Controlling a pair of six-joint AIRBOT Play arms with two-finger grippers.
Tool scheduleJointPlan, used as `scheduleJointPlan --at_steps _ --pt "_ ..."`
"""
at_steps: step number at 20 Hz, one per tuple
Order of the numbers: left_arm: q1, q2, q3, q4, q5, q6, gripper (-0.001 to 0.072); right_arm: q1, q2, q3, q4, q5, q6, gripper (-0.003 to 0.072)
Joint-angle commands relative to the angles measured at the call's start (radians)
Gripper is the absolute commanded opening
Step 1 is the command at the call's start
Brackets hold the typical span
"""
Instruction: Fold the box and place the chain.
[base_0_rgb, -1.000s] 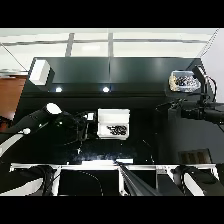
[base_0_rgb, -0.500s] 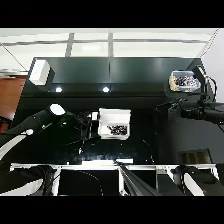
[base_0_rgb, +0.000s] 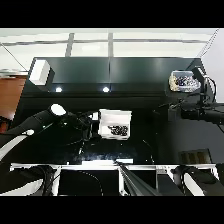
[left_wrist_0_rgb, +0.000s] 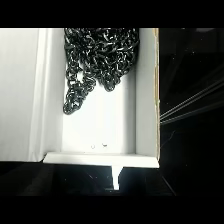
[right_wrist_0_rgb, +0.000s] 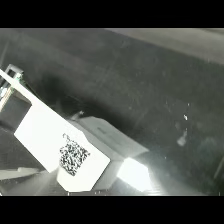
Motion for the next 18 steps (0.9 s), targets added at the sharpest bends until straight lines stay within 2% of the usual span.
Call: scheduleJointPlan --at_steps 1,3,5,8,10,11,14,18 --pt "-0.004 -0.001 0.000 0.012 0.000 0.002 0.0360 0.029 -0.009 0.000 -0.140 0.014 0.154 0.0681" --pt "-0.004 -0.001 0.000 0.012 0.000 0.002 0.0360 0.099 -0.069 0.005 -0.134 -0.060 0.203 0.0681" --pt "-0.004 -0.001 0.000 0.011 0.000 0.002 0.0360 0.199 -0.184 0.055 -0.137 -0.205 0.204 0.0680" --pt "-0.004 -0.001 0.000 0.011 0.003 0.002 0.0360 0.311 -0.420 0.239 -0.137 -0.335 0.198 0.0680" --pt "-0.004 -0.001 0.000 0.011 0.003 0.002 0.0360 0.357 -0.536 0.327 -0.135 -0.318 0.072 0.0680" --pt "-0.004 -0.001 0.000 0.011 0.003 0.002 0.0360 0.379 -0.564 0.336 -0.133 -0.291 -0.035 0.0680" --pt "-0.004 -0.001 0.000 0.003 0.022 -0.013 0.0360 0.433 -0.573 0.335 -0.134 -0.166 -0.274 0.0680" --pt "-0.004 -0.001 0.000 -0.016 0.069 -0.049 0.0360 0.448 -0.568 0.352 -0.129 -0.112 -0.337 0.0680"
